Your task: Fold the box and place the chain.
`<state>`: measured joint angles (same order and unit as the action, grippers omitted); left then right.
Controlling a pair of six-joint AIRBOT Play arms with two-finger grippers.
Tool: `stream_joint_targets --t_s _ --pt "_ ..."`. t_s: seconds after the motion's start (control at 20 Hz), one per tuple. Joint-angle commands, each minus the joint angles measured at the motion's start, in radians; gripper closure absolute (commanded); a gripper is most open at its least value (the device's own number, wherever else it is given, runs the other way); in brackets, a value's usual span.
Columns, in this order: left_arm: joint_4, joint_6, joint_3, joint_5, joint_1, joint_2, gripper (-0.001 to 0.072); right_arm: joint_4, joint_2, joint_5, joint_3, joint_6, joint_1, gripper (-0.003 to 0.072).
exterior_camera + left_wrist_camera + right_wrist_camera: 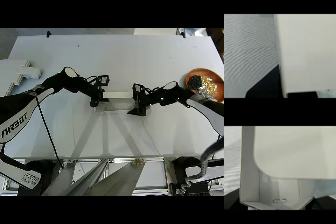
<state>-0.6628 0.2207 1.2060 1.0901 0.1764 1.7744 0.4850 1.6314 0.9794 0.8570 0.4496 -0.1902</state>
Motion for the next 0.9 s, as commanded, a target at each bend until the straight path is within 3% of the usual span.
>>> stream_joint_targets --t_s 0.0,0.45,0.5,0.65,0.85 --pt "0.0 0.0 0.0 -0.001 0.0 0.0 0.0695 0.0 0.004 0.005 0.001 0.003 -0.001 -0.001" --pt "0.0 0.0 0.0 -0.001 0.0 0.0 0.0695 0.0 0.004 0.004 0.001 0.003 -0.001 -0.0006" --pt "0.0 0.0 0.0 -0.001 0.0 0.0 0.0695 0.0 0.004 0.004 0.001 0.003 -0.001 0.0009" --pt "0.0 0.0 0.0 -0.001 0.0 0.0 0.0695 0.0 0.004 0.005 0.001 0.003 -0.001 0.0156" --pt "0.0 0.0 0.0 -0.001 0.0 0.0 0.0695 0.0 0.004 0.005 0.001 0.003 -0.001 0.0161"
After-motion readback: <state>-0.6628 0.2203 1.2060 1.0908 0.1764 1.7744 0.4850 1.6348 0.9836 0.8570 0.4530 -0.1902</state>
